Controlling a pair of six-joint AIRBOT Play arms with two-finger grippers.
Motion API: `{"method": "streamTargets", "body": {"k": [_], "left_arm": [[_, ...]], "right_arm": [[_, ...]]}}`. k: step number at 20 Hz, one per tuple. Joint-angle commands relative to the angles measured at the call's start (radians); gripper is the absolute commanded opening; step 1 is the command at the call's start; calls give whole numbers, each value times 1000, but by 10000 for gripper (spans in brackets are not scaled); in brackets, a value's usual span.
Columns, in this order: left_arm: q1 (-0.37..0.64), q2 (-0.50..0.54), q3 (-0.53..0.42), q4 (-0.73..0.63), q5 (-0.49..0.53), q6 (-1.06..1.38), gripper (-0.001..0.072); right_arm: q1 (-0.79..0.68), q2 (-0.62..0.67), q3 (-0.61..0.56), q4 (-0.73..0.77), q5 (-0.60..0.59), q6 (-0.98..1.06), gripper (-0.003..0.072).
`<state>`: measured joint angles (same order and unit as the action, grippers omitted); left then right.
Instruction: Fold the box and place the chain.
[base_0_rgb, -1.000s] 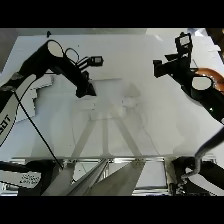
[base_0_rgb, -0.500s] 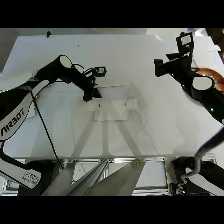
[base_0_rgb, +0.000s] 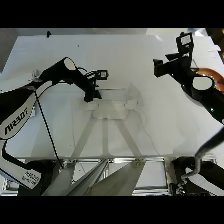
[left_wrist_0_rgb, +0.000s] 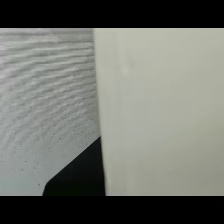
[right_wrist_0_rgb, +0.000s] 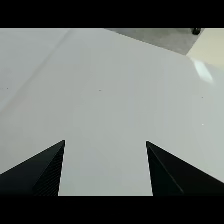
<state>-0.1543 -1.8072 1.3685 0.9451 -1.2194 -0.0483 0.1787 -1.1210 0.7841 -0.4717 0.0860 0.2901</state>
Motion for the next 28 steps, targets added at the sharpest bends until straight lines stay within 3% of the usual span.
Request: {"method": "streamTargets", "body": {"k": [1, 9, 11, 12, 13, 14, 20, 24, 28], "left_arm": [[-11, 1, 6, 40, 0, -1, -3], [-11, 2, 21, 40, 0, -2, 5], [-11, 2, 21, 39, 0, -2, 9], [-11, 2, 21, 39, -1, -2, 13], [-11, 2, 21, 39, -1, -2, 13], [-11, 2, 21, 39, -1, -2, 13], [-11, 2, 21, 39, -1, -2, 13], [-11, 2, 21, 39, -2, -2, 13], [-11, 2, 21, 39, -4, -2, 13]], "right_arm": [[0, 1, 1, 2, 39, 2, 542], [0, 1, 1, -3, 68, 40, 543], [0, 1, 3, -38, 142, -34, 549], [0, 1, 5, -71, 196, -65, 570], [0, 3, 6, -89, 241, -83, 679], [0, 7, 6, -104, 274, -96, 699], [0, 91, 6, -110, 325, -95, 693], [3, 105, 5, -84, 376, 39, 692], [3, 109, 10, -98, 583, 53, 692]]}}
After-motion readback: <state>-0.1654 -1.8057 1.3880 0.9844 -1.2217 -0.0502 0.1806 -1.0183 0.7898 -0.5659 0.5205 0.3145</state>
